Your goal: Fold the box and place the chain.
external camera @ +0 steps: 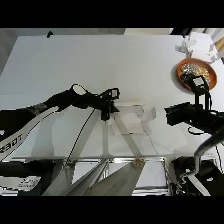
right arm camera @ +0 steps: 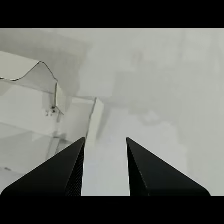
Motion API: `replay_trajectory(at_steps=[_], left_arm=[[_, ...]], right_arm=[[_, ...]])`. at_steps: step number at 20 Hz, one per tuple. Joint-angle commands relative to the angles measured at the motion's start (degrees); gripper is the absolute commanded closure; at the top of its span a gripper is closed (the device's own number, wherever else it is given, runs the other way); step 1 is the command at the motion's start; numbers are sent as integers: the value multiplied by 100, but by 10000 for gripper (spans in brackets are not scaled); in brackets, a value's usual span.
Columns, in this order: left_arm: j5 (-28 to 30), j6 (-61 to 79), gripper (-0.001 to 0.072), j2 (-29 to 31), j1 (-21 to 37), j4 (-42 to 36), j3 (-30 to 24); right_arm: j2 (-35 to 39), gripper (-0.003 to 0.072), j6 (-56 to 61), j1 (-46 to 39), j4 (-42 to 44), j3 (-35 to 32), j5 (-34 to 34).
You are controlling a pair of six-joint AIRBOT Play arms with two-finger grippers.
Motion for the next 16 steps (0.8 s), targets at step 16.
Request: replay_trajectory(at_steps=[16], left_arm=[[57, -11, 697, -7, -28, 111, -4]], right_arm=[[9, 667, -538, 4, 251, 4, -2]])
